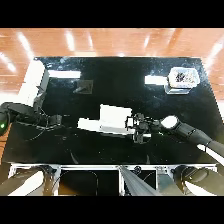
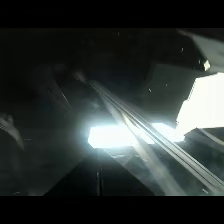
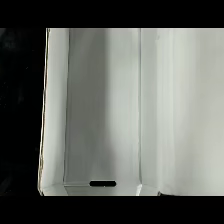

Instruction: Fold the box and place the chain.

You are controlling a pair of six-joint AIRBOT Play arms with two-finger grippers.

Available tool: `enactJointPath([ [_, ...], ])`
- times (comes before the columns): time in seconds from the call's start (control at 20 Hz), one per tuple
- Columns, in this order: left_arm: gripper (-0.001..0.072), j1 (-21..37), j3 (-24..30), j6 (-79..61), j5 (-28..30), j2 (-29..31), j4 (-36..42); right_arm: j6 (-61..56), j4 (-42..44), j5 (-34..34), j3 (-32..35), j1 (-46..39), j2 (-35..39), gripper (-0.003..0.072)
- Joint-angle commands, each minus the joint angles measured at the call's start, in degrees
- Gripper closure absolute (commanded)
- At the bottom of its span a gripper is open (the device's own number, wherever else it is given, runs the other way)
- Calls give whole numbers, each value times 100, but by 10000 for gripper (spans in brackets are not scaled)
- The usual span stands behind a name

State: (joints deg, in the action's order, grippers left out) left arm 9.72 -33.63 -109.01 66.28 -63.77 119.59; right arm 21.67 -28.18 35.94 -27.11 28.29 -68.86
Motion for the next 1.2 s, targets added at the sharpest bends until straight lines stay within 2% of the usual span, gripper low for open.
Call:
enactJointPath([
  [0.0,687,42,2,-573,262,-826,868,-2,0,0,2,4,-4,66],
  [0.15,687,9,2,-870,192,-1110,1414,-2,2,0,2,4,-4,65],
  [0.5,687,-564,13,-905,-640,-1154,1488,-2,2,-2,2,4,-4,66],
  [0.65,686,-820,11,-920,-807,-1180,1534,-2,2,-2,2,4,-4,66],
  [1.15,684,-907,-2,-2050,-275,-1314,2522,-2,2,-4,2,4,-4,65],
])
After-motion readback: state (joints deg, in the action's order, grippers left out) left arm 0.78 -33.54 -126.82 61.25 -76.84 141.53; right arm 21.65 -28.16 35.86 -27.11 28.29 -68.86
